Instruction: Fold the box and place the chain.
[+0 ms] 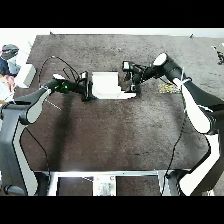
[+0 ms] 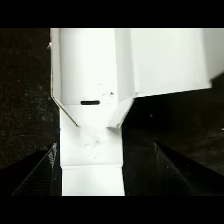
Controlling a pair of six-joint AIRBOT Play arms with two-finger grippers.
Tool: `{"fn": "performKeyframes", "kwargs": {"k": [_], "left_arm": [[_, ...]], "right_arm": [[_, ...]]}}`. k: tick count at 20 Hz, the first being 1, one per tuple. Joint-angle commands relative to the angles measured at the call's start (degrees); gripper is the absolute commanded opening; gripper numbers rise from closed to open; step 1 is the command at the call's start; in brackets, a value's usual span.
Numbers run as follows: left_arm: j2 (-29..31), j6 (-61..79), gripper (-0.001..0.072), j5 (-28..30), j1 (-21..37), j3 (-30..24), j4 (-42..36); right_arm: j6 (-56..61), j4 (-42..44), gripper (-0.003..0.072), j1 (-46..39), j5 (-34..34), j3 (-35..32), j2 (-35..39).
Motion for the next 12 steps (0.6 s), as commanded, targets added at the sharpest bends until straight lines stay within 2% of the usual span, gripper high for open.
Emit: {"fn": "performKeyframes", "kwargs": {"k": [1, 3, 4, 5, 9, 10, 11, 12], "left_arm": [[0.0, 0.0, 0.0277, 0.0, 0.0, 0.0, 0.0], [0.0, 0.0, 0.0277, 0.0, 0.0, 0.0, 0.0], [0.0, 0.0, 0.0277, 0.0, 0.0, 0.0, 0.0], [0.0, 0.0, 0.0277, 0.0, 0.0, 0.0, 0.0], [0.0, 0.0, 0.0277, 0.0, 0.0, 0.0, 0.0], [0.0, 0.0, 0.0277, 0.0, 0.0, 0.0, 0.0], [0.0, 0.0, 0.0277, 0.0, 0.0, 0.0, 0.0], [0.0, 0.0, 0.0277, 0.0, 0.0, 0.0, 0.0]], "right_arm": [[-0.2, -1.5, 0.0676, 1.2, 0.4, -0.2, -2.4], [-0.2, -1.5, 0.0648, 1.9, -1.8, -0.2, -3.2], [-0.2, -1.5, 0.0547, 2.3, -3.1, -0.2, -3.4], [-0.2, -1.2, 0.0524, 2.7, -4.2, -0.2, -3.5], [-0.2, 0.0, 0.0522, 4.1, -6.7, -0.2, -3.6], [-0.2, 0.0, 0.0387, 4.2, -6.6, -0.2, -3.7], [-0.2, 0.7, 0.0189, 4.3, -6.3, -0.2, -3.6], [-0.2, 2.3, 0.0193, 4.3, -4.8, -0.2, -3.7]]}}
